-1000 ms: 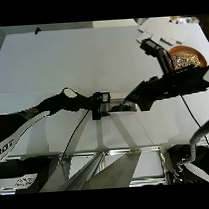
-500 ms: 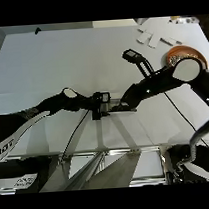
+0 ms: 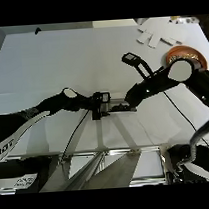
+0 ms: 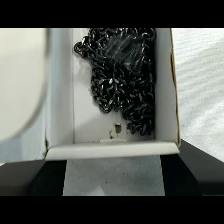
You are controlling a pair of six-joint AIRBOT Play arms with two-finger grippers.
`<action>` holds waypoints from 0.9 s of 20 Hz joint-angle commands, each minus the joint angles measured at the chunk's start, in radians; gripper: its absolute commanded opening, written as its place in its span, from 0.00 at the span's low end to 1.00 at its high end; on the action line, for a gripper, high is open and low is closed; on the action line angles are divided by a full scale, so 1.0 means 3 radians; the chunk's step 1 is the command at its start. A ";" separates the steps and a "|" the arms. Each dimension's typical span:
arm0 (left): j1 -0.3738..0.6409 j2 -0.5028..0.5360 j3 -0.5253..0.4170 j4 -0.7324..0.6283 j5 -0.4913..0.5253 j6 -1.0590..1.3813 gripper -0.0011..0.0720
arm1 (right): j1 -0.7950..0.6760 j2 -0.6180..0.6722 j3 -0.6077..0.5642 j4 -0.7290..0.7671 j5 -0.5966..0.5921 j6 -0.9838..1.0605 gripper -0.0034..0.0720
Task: Fold the box and place the chain.
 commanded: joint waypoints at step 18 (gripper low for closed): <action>-0.0001 -0.0001 0.0003 0.0001 0.0000 0.0000 0.39 | -0.0120 -0.0345 -0.0261 0.0201 -0.0153 -0.1649 0.32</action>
